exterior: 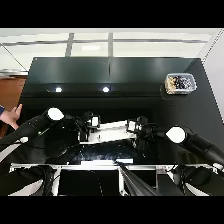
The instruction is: Fold the box and place the chain.
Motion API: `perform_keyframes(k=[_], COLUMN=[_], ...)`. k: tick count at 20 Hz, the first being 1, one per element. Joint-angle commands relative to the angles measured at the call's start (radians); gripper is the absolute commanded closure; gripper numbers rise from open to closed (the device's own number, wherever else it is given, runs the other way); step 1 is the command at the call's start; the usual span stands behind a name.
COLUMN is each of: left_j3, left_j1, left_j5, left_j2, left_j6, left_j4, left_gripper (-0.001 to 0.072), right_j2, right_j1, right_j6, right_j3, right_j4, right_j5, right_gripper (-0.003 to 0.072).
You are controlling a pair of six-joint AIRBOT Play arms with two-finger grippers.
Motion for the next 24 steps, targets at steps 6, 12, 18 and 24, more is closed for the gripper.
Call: perform_keyframes(k=[6,12,18,24], left_j3=[0.001,0.001,0.001,0.001], left_j1=[0.0,0.0,0.0,0.0], left_j5=[0.009,0.01,0.011,0.01], left_j2=[0.001,0.001,0.001,0.001], left_j6=[-0.027,-0.027,-0.027,-0.029], left_j4=[0.002,0.002,0.002,0.001], left_gripper=[0.0681,0.0681,0.0681,0.0681], right_j2=[-0.025,0.033,0.023,-0.016], right_j1=[-0.005,-0.094,-0.092,-0.113], right_j6=[-0.035,-0.013,-0.066,-0.106], right_j3=[0.012,0.016,0.016,0.029], right_j4=[0.051,0.042,0.059,0.077], right_j5=[-0.006,0.014,0.046,0.055], right_gripper=[-0.0032,-0.0032,-0.0032,-0.0031])
